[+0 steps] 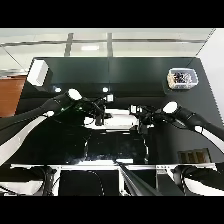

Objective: Fold the box and place the chain.

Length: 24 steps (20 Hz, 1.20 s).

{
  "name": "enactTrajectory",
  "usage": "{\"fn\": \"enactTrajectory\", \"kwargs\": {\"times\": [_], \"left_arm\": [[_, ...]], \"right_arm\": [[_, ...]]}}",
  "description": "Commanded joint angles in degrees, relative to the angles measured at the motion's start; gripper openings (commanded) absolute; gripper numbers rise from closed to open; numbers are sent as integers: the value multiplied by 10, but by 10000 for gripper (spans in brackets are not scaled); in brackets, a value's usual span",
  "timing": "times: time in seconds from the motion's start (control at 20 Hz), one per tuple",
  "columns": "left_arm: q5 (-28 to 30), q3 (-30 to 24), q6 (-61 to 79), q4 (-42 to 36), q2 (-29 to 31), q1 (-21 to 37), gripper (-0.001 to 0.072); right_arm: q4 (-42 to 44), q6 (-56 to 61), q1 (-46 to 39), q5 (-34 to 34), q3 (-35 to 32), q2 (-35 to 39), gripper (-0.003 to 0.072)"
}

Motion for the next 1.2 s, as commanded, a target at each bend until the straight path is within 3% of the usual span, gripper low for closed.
{"fn": "enactTrajectory", "kwargs": {"times": [0.0,0.05,0.2,0.4,0.5,0.55,0.6,0.65,0.7,0.75,0.85,1.0,1.15], "left_arm": [[-3,0,-28,4,7,0,93],[-6,0,-28,12,14,1,321],[-7,0,-73,53,51,14,710],[-28,0,-238,177,116,59,711],[-79,0,-318,219,143,85,710],[-116,0,-351,214,154,98,693],[-151,0,-388,200,160,107,616],[-194,0,-430,176,161,111,390],[-238,-3,-443,146,158,110,101],[-277,-9,-441,108,151,104,25],[-267,-33,-441,32,135,75,25],[-143,-50,-440,-82,109,35,25],[-2,-50,-407,-176,104,45,25]], "right_arm": [[0,0,0,1,0,0,481],[0,0,0,1,0,0,481],[0,0,0,1,0,0,481],[-2,0,0,2,0,0,481],[-2,0,0,2,0,0,481],[-2,0,0,2,0,0,481],[-2,0,0,2,0,0,481],[-2,0,0,2,0,0,481],[-2,0,0,2,0,0,481],[-2,0,0,2,0,0,481],[-2,0,0,2,0,0,481],[-2,0,0,2,0,0,481],[-2,0,0,2,0,0,481]]}}
